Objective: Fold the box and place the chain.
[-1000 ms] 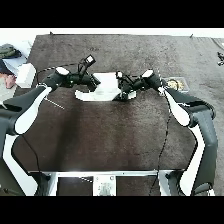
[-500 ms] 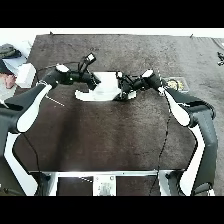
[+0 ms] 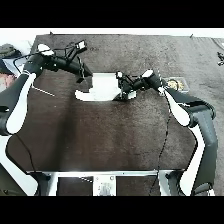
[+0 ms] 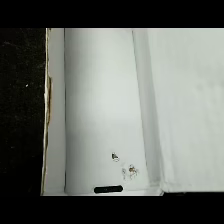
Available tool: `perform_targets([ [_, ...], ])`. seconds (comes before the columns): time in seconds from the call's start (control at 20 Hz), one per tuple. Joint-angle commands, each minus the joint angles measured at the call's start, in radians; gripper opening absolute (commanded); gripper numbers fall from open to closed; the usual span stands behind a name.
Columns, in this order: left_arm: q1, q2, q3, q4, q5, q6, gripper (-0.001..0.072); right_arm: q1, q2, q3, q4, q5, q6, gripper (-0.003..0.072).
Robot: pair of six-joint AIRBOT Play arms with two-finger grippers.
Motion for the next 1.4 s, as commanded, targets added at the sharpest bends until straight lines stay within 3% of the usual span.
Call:
perform_targets([
  [0.0, 0.005, 0.011, -0.023, 0.173, -0.088, -0.011, 0.0169, 0.001, 0.0, 0.0, 0.0, 0.0, 0.001, 0.0355],
  [0.05, 0.005, 0.011, -0.053, 0.18, -0.074, 0.001, 0.0495, 0.001, 0.0, 0.0, 0.0, 0.0, 0.001, 0.0355],
  [0.1, 0.005, 0.011, -0.082, 0.18, -0.044, 0.014, 0.0593, 0.001, 0.0, 0.0, 0.0, 0.0, 0.001, 0.0355],
  [0.2, 0.004, 0.011, -0.137, 0.179, 0.002, 0.072, 0.0593, 0.001, 0.0, 0.0, 0.0, 0.0, 0.001, 0.0355],
  [0.3, -0.005, 0.011, -0.183, 0.18, 0.056, 0.089, 0.0671, 0.0, 0.0, 0.0, 0.0, 0.0, 0.001, 0.0355],
  [0.55, -0.07, 0.011, -0.204, 0.188, 0.135, 0.161, 0.0672, 0.001, 0.0, 0.0, 0.0, 0.0, 0.001, 0.0355],
  [1.2, -0.071, -0.032, -0.206, 0.188, 0.125, 0.159, 0.0669, 0.001, 0.0, 0.0, 0.0, 0.0, 0.001, 0.0355],
  [1.35, -0.071, -0.032, -0.206, 0.183, 0.125, 0.159, 0.0641, 0.001, 0.0, 0.0, 0.0, 0.0, 0.001, 0.0355],
])
